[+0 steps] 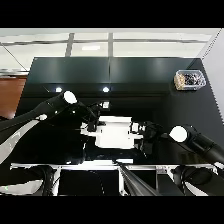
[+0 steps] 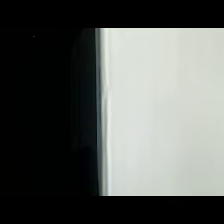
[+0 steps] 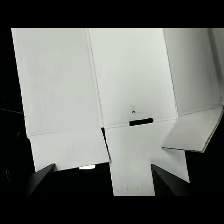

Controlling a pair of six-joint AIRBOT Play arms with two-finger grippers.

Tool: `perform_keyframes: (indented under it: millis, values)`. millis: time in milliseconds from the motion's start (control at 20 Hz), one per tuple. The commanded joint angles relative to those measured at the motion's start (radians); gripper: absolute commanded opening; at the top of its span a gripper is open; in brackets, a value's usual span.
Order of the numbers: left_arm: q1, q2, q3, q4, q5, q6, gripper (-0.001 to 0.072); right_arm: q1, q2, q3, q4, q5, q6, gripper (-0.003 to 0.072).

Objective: Fold the box and place the chain.

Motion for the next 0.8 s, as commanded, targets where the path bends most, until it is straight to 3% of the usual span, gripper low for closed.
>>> perform_keyframes:
  millis: [0, 200, 450, 600, 750]
  values:
    - [0.001, -0.001, 0.0, 0.003, -0.003, -0.002, 0.0027, 0.011, -0.01, 0.0, -0.065, 0.003, -0.008, 0.069]
    - [0.001, -0.001, 0.0, 0.003, -0.003, -0.002, 0.0027, 0.011, -0.01, 0.001, -0.125, 0.044, -0.008, 0.069]
    - [0.001, -0.001, 0.0, 0.002, -0.003, -0.001, 0.0027, 0.011, -0.018, -0.002, 0.023, 0.042, -0.039, 0.069]
    - [0.001, -0.001, 0.0, 0.001, -0.003, -0.001, 0.0027, 0.04, -0.05, -0.017, 0.132, -0.015, -0.077, 0.0689]
    - [0.001, -0.001, 0.0, 0.001, -0.003, -0.002, 0.0027, 0.112, -0.056, -0.017, 0.16, -0.171, -0.076, 0.069]
